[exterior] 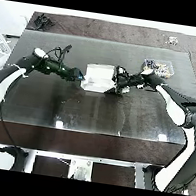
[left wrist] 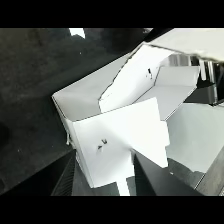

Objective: Fold the box and place the chain.

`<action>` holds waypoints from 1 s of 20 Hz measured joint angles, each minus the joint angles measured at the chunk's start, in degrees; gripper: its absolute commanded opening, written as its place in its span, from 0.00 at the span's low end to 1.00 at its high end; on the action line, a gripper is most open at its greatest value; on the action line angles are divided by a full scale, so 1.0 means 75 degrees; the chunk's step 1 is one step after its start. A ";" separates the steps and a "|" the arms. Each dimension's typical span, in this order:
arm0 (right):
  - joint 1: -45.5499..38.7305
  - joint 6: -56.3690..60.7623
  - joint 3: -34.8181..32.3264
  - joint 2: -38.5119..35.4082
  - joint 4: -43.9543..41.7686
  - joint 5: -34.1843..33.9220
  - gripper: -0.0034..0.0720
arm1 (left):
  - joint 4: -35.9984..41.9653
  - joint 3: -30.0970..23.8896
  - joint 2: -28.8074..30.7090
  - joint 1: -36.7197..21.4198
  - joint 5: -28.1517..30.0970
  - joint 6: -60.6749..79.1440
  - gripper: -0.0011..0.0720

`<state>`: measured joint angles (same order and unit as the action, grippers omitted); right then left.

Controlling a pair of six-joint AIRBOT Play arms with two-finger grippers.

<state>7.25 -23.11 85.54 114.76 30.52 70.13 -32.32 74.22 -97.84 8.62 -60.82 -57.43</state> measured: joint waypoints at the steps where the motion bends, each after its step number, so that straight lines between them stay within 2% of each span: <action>1: 0.0000 0.0000 0.0000 0.0000 0.0000 -0.0003 0.81 | -0.0041 0.0000 -0.0015 0.0026 0.0003 -0.0058 0.58; 15: 0.0000 0.0000 0.0000 0.0000 0.0000 0.0000 0.81 | 0.0108 0.0044 -0.0061 0.0379 0.0195 -0.1209 0.58; 20: 0.0000 0.0000 0.0000 0.0000 0.0000 0.0000 0.81 | -0.1014 0.0603 -0.0058 0.0589 0.0195 -0.2626 0.58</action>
<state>7.25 -23.11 85.54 114.76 30.52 70.13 -39.92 78.74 -98.28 13.04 -59.35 -77.12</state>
